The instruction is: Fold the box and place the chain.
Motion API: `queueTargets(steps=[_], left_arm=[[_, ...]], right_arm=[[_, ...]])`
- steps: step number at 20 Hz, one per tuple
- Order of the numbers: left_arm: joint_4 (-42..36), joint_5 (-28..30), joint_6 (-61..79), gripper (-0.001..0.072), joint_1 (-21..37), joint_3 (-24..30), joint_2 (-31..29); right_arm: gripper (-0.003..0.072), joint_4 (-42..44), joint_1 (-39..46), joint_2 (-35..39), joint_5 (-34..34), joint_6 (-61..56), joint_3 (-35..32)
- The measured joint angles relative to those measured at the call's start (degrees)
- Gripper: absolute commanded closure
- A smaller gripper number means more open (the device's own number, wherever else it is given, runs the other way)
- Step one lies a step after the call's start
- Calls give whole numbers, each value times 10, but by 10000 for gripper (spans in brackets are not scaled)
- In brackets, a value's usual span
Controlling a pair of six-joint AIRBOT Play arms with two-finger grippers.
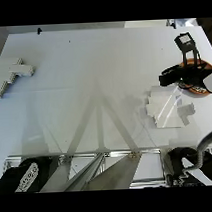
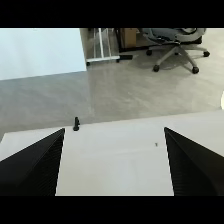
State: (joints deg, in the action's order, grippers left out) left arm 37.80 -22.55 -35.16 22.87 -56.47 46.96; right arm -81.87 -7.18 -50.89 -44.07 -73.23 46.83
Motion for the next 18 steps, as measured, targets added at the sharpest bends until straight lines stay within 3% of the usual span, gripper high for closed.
queueTargets(steps=[6,8,10,12,15,18], left_arm=[[0,0,0,11,0,0,0],[0,0,0,11,0,0,0],[0,0,0,11,0,0,0],[0,0,0,11,0,0,0],[0,0,0,11,0,0,0],[0,0,0,11,0,0,0]], right_arm=[[664,7,0,0,-3,0,0],[484,9,0,3,-10,-2,0],[482,6,0,9,-20,-16,4],[317,-16,4,15,-43,-42,20],[226,-70,32,19,-113,-84,59],[206,-129,83,18,-206,-93,83]])
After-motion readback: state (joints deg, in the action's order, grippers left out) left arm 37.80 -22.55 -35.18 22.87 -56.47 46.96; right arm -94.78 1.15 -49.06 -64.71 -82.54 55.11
